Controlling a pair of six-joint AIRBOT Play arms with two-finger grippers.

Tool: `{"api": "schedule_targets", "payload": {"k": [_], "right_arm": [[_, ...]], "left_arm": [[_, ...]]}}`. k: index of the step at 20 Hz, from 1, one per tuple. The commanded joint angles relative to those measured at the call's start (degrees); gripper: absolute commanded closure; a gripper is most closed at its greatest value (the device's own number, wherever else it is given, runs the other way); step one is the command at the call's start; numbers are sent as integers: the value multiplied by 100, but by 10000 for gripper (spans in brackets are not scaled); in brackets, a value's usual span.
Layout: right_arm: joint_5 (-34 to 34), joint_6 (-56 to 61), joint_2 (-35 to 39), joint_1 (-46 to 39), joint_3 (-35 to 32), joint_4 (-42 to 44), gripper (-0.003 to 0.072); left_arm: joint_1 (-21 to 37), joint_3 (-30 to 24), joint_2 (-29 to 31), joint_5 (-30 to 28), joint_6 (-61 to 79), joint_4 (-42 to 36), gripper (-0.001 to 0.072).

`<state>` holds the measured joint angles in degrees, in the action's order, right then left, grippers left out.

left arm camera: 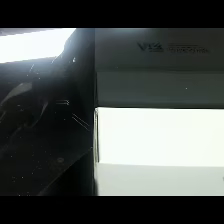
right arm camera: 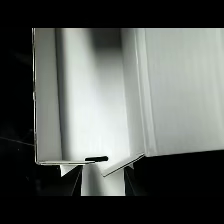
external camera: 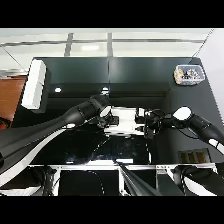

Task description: Fold the box and place the chain.

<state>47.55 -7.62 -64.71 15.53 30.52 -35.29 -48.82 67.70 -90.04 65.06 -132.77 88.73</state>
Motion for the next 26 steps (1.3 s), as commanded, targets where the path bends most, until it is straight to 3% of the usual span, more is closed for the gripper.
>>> {"api": "schedule_targets", "payload": {"k": [1,9,18,20,22,23,24,25,26], "right_arm": [[96,55,-4,63,4,269,396],[118,24,-205,199,4,647,396],[-387,-31,-450,387,4,717,399],[-380,-31,-450,387,4,715,564],[-363,-31,-450,387,4,717,551],[-367,-28,-450,387,4,719,481],[-367,-31,-450,387,4,717,290],[-363,-28,-450,387,4,713,282],[-361,-26,-450,387,4,710,416]], "left_arm": [[-2,0,-4,-33,7,-98,681],[0,0,-4,-48,7,-98,681],[0,0,-4,-44,7,-101,681],[0,0,-4,-33,7,-101,681],[0,0,-4,-24,7,-101,681],[0,0,-4,-26,7,-101,681],[0,0,-4,-26,7,-101,681],[0,0,-4,-26,7,-101,681],[0,0,-4,-26,7,-101,681]]}}
